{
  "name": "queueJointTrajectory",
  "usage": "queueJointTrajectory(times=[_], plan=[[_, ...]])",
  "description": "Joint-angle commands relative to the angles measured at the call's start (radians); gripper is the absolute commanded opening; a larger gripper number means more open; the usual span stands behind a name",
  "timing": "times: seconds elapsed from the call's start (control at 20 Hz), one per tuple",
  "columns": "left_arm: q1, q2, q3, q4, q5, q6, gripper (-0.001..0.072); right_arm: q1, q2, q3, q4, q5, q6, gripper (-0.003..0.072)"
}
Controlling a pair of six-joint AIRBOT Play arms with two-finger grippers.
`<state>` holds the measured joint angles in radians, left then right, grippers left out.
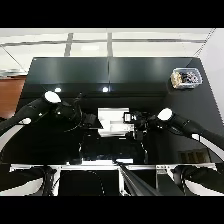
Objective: Fold the box and place the chain.
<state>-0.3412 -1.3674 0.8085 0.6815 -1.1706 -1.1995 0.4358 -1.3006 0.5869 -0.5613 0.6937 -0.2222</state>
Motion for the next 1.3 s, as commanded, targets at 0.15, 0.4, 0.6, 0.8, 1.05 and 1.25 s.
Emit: queueJointTrajectory(times=[0.15, 0.4, 0.6, 0.8, 1.05, 1.25], plan=[[-0.199, 0.001, 0.141, 0.365, 0.125, -0.413, 0.0465, 0.0, 0.0, 0.0, 0.0, 0.0, 0.0, 0.02], [-0.314, 0.0, 0.161, 0.577, 0.175, -0.632, 0.0465, 0.0, -0.001, 0.0, 0.0, 0.0, 0.0, 0.02], [-0.354, -0.001, 0.161, 0.677, 0.171, -0.733, 0.0465, 0.0, 0.0, 0.0, 0.0, 0.0, 0.0, 0.02], [-0.354, -0.006, 0.161, 0.751, 0.138, -0.83, 0.0465, 0.0, 0.0, 0.0, 0.0, 0.0, 0.0, 0.02], [-0.381, -0.034, 0.161, 0.71, 0.15, -0.956, 0.0465, 0.0, -0.001, 0.0, 0.0, 0.0, 0.0, 0.02], [-0.431, -0.049, 0.161, 0.741, 0.171, -1.036, 0.0465, 0.0, 0.0, 0.0, 0.0, 0.0, 0.0, 0.02]])
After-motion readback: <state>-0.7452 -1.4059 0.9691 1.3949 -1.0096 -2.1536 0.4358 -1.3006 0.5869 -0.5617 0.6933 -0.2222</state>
